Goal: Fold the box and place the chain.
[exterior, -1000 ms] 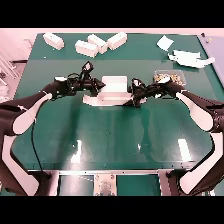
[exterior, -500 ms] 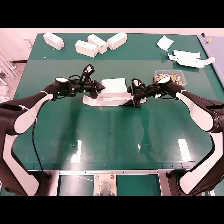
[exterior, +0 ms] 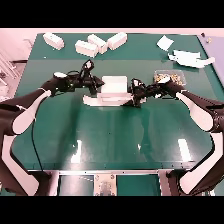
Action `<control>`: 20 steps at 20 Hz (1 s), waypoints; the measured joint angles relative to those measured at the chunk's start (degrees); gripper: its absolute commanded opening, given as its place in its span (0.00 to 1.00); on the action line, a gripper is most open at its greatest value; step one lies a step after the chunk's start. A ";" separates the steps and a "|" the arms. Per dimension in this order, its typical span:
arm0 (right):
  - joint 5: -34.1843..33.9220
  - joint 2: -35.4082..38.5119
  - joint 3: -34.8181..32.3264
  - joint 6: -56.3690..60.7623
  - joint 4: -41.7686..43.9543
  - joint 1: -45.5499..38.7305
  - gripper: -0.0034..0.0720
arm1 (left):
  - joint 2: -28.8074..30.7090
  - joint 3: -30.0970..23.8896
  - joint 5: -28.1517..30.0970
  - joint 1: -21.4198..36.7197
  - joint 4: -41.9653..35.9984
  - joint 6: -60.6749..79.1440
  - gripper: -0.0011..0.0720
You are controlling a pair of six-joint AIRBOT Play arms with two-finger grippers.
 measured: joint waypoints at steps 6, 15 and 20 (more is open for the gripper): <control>0.07 0.00 -0.02 -0.02 0.02 0.00 0.81 | 4.92 1.68 -9.64 5.95 6.67 -3.06 0.45; 0.11 0.00 -0.02 -0.02 0.09 0.00 0.81 | 7.30 1.92 -21.05 7.85 24.57 -12.55 0.79; 0.11 0.00 -0.02 -0.02 0.11 0.00 0.81 | 6.51 1.92 -19.15 4.35 31.26 -14.93 0.68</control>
